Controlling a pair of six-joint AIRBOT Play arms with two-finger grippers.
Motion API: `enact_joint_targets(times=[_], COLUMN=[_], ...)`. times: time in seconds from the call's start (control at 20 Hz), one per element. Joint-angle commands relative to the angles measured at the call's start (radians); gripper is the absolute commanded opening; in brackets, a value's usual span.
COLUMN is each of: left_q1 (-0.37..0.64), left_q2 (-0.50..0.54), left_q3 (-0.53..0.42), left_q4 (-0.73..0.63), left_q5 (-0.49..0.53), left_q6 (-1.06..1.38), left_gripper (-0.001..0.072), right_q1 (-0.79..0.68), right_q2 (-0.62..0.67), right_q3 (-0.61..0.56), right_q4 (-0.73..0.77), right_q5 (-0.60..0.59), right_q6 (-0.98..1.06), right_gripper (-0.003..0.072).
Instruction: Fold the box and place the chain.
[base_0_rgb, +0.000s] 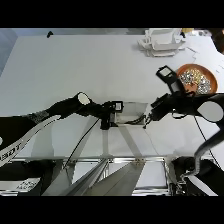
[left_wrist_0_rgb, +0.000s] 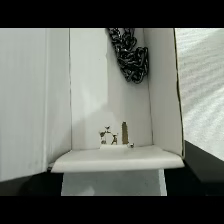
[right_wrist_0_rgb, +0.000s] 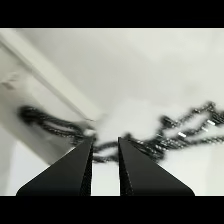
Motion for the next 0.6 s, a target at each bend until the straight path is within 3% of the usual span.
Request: enact_joint_targets(times=[0.0, 0.25, 0.55], left_q1=[0.000, 0.000, 0.000], left_q2=[0.000, 0.000, 0.000], left_q3=[0.000, 0.000, 0.000], left_q4=[0.000, 0.000, 0.000], left_q5=[0.000, 0.000, 0.000], left_q6=[0.000, 0.000, 0.000], left_gripper=[0.0271, 0.0271, 0.0271], right_q1=[-0.132, -0.149, -0.139], right_q2=[-0.002, -0.113, -0.159], right_q3=[-0.010, -0.062, -0.144], right_q4=[-0.070, -0.033, 0.043], right_q5=[0.019, 0.056, -0.013], right_q6=[0.060, 0.068, 0.067], right_gripper=[0.0153, 0.0203, 0.0202])
